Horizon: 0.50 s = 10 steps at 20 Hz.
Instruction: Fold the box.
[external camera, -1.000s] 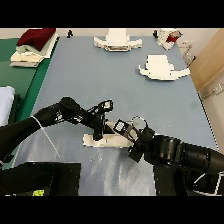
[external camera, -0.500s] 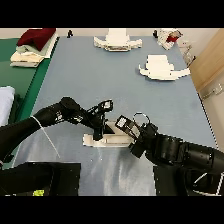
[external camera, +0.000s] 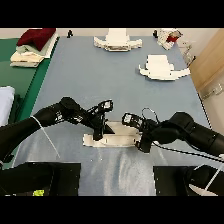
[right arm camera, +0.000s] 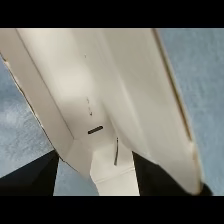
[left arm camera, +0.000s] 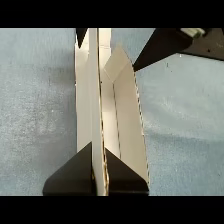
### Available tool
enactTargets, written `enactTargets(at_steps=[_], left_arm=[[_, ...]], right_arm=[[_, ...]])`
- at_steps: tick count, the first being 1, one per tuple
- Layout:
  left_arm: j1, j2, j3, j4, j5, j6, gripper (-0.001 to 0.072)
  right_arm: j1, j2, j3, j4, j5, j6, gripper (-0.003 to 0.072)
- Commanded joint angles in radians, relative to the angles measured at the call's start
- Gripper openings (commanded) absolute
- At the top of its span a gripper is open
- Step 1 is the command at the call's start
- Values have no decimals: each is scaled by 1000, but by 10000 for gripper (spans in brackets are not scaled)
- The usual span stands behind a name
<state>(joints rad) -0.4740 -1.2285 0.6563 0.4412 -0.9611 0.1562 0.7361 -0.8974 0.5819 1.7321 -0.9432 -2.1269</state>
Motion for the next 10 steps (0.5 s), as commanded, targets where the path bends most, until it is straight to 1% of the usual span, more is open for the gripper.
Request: enactTargets(at_steps=[1, 3, 4, 7, 10], left_arm=[[0, 0, 0, 0, 0, 0, 15], [0, 0, 0, 0, 0, 0, 15], [0, 0, 0, 0, 0, 0, 15], [0, 0, 0, 0, 0, 0, 14], [0, 0, 0, 0, 0, 0, 15]], right_arm=[[-187, -5, -44, 304, 30, -520, 720], [-229, -22, -48, 366, 31, -650, 720], [-237, -34, -48, 378, 32, -680, 720], [-238, -71, -48, 381, 34, -691, 720], [-238, -72, -48, 361, 34, -690, 720]])
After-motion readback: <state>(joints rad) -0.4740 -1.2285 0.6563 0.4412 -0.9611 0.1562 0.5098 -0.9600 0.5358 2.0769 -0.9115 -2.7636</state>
